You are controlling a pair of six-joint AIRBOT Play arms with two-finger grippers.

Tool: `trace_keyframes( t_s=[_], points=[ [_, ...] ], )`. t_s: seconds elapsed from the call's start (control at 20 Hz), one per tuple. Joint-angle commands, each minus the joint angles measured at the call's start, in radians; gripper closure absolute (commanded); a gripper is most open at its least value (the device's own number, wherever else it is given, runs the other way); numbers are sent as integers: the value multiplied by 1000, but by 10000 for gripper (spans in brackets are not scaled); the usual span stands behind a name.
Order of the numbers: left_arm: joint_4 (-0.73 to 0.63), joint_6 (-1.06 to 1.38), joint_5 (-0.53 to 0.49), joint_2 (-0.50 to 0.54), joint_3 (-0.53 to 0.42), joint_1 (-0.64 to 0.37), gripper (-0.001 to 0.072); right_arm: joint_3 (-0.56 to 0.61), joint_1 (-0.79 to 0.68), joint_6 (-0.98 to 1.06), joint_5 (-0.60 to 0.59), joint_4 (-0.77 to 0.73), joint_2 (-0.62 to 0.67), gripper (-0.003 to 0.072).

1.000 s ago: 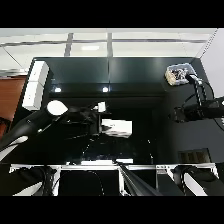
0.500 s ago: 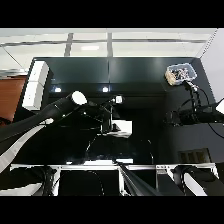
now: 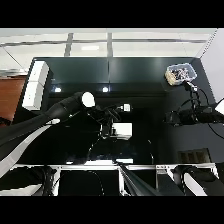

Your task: Fold the box and place the chain.

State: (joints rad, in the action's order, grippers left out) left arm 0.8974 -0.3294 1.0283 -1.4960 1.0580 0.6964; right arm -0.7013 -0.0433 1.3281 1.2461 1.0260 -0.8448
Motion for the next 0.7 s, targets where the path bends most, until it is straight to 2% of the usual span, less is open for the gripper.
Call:
trace_keyframes(
  t_s=[0.0,0.05,0.15,0.2,0.35,0.45,0.65],
  points=[
    [211,-183,2,-1,26,50,21,1,0,0,-2,-1,1,666],
    [254,-237,1,-1,32,65,46,1,0,0,-2,-1,1,666],
    [313,-364,14,0,57,78,326,1,0,0,-2,-1,1,666],
    [331,-410,36,4,76,76,404,1,0,0,-2,-1,1,666],
    [423,-608,149,66,140,26,422,1,0,0,-1,-1,1,666],
    [497,-752,239,156,150,-49,422,1,0,0,-2,-1,1,666],
    [619,-867,493,360,145,-300,422,1,0,0,-2,-7,1,666]
  ],
)
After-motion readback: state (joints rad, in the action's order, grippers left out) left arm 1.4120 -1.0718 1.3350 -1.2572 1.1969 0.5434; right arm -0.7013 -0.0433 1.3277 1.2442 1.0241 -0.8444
